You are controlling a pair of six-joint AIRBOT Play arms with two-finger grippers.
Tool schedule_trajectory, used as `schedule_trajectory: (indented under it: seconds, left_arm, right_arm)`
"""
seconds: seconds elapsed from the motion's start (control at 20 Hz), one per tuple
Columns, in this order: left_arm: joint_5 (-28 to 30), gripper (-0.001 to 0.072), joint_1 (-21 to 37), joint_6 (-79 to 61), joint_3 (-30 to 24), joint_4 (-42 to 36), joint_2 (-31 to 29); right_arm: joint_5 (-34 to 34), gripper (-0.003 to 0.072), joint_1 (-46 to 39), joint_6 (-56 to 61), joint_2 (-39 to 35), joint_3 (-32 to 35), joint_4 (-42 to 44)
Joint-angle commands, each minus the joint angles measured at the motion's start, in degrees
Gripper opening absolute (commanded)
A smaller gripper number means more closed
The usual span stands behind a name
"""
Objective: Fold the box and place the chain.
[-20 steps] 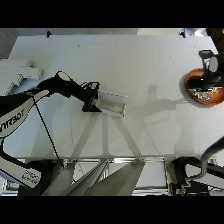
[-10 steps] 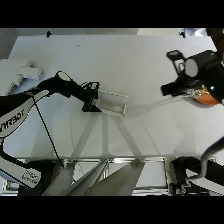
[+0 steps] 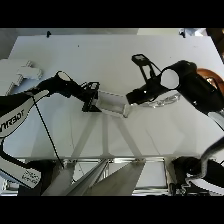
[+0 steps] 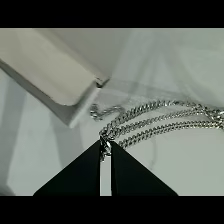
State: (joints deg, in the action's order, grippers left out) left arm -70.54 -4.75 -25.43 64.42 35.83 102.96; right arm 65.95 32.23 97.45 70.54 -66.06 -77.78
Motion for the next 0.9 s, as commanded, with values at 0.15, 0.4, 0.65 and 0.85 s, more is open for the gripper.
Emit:
schedule_trajectory:
  seconds: [0.15, 0.4, 0.65, 0.85]
  left_arm:
    - [0.00, 0.0394, 0.02, 0.00, 0.04, 0.02, -0.04]
    - [0.00, 0.0394, 0.02, 0.00, 0.04, 0.02, -0.04]
    - [0.00, 0.0394, 0.02, 0.00, 0.04, 0.02, -0.04]
    - [0.00, 0.0394, 0.02, 0.00, 0.04, 0.02, -0.04]
  right_arm:
    - [-11.67, 0.0016, 2.34, -6.40, -0.04, -0.07, 19.26]
    - [-22.16, 0.0016, 2.34, -10.82, 0.66, -0.07, 24.98]
    - [-20.98, 0.0015, 2.34, -16.85, 4.66, -0.07, 30.86]
    - [-17.62, 0.0016, 2.34, -14.73, 8.22, -0.07, 23.61]
